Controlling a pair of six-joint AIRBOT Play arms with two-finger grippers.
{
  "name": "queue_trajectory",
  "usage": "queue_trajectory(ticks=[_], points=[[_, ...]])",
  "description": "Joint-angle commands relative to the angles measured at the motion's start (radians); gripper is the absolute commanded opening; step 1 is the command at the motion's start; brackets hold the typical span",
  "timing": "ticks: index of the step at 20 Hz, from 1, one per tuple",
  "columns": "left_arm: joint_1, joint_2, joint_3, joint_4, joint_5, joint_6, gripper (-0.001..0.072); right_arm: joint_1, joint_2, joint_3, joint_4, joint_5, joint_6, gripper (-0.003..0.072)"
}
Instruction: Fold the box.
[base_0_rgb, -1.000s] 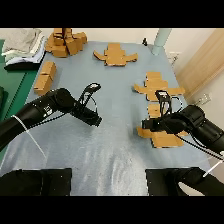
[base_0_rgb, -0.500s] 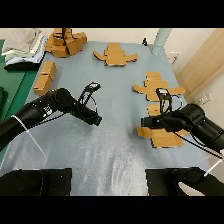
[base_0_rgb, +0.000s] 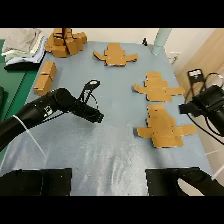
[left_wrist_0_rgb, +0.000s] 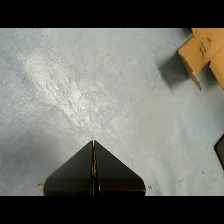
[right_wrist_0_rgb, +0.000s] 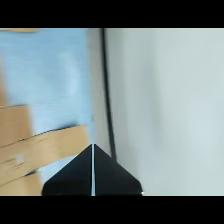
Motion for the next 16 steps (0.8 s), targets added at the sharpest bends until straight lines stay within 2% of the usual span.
queue_trajectory(ticks=[1, 2, 3, 4, 5, 6, 7, 8, 10, 13, 16], points=[[0.0, -0.001, 0.0, -0.021, 0.015, -0.001, 0.0017, -0.27, -0.029, -0.036, -0.058, 0.154, -0.032, 0.0186], [0.0, -0.001, 0.0, -0.027, 0.015, -0.001, 0.0017, -0.368, -0.061, -0.037, 0.001, 0.188, -0.047, 0.0238], [0.0, -0.001, 0.0, -0.035, 0.015, 0.0, 0.0017, -0.467, -0.104, -0.036, 0.074, 0.228, -0.117, 0.0244], [0.0, -0.001, 0.0, -0.045, 0.015, 0.0, 0.0018, -0.557, -0.151, -0.034, 0.169, 0.257, -0.234, 0.0354], [0.0, -0.001, 0.0, -0.054, 0.014, 0.0, 0.0068, -0.625, -0.203, -0.025, 0.276, 0.262, -0.362, 0.0494], [0.0, -0.001, 0.0, -0.061, 0.018, 0.0, 0.0448, -0.675, -0.256, -0.016, 0.381, 0.273, -0.486, 0.0517], [0.0, -0.002, 0.0, -0.071, 0.026, -0.002, 0.0702, -0.723, -0.308, -0.005, 0.5, 0.272, -0.626, 0.0516], [0.0, -0.002, 0.0, -0.093, 0.024, 0.0, 0.0702, -0.753, -0.355, 0.012, 0.608, 0.252, -0.746, 0.0516], [0.0, -0.002, 0.0, -0.113, 0.02, 0.0, 0.0703, -0.768, -0.421, 0.054, 0.713, 0.248, -0.809, 0.0516], [0.001, -0.002, 0.0, -0.133, 0.016, -0.001, 0.0703, -0.772, -0.481, 0.113, 0.758, 0.246, -0.851, 0.0516], [0.001, -0.002, 0.0, -0.158, 0.012, -0.001, 0.0703, -0.791, -0.53, 0.125, 0.832, 0.212, -0.935, 0.0516]])
